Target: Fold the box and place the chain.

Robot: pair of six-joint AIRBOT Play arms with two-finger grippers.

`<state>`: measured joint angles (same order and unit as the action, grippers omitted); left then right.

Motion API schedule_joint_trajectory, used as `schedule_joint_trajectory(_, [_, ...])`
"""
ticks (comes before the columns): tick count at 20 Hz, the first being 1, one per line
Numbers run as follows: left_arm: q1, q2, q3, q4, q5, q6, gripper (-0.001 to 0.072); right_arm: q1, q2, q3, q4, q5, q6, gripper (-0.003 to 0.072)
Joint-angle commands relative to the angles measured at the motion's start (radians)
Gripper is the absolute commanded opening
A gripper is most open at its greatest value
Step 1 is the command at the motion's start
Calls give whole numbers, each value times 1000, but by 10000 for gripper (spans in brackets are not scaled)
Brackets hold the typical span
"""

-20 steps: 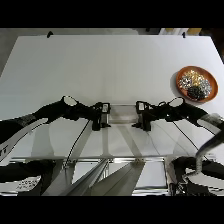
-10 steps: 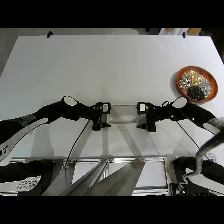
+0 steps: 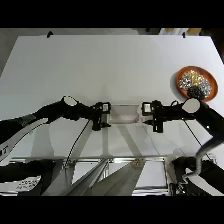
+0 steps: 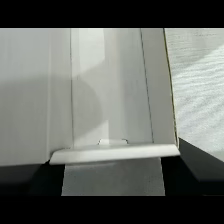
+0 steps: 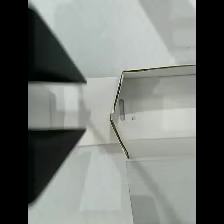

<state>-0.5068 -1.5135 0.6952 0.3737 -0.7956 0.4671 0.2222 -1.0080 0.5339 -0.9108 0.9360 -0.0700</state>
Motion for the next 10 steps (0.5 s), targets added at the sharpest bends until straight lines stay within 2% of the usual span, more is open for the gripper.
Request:
schedule_joint_trajectory(1, [0,0,0,1,-2,1,153,0,93,1,54,50,21,19])
schedule_joint_trajectory(4, [0,0,0,1,-2,1,153,1,84,1,262,18,9,21])
schedule_joint_trajectory(7, [0,0,0,1,-2,1,153,1,34,1,470,-135,9,21])
schedule_joint_trajectory(10, [0,0,0,1,-2,1,153,1,-64,1,554,-271,11,21])
